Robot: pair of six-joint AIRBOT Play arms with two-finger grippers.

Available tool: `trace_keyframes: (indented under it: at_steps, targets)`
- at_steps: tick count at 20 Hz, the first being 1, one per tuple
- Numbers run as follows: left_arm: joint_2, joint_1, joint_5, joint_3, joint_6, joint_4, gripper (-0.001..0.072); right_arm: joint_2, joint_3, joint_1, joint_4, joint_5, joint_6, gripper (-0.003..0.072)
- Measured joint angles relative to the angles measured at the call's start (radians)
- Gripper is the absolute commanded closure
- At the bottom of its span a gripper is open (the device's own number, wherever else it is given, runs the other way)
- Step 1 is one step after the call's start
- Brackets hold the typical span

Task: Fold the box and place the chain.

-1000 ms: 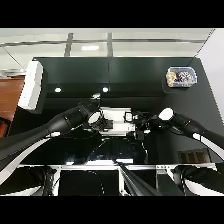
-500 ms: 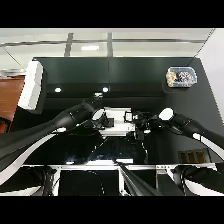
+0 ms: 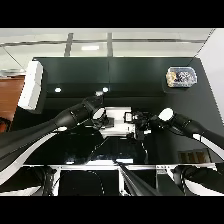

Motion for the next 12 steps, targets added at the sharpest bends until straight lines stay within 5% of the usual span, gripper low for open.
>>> trace_keyframes:
  at_steps: [11, 12]
  targets:
    - [0.000, 0.000, -0.003, 0.001, 0.003, -0.002, 0.0682, 0.150, 0.000, -0.021, -0.159, 0.033, 0.054, -0.0017]
    - [0.000, 0.000, 0.000, 0.001, 0.003, -0.002, 0.0683, 0.153, 0.000, -0.023, -0.165, 0.034, 0.053, 0.0103]
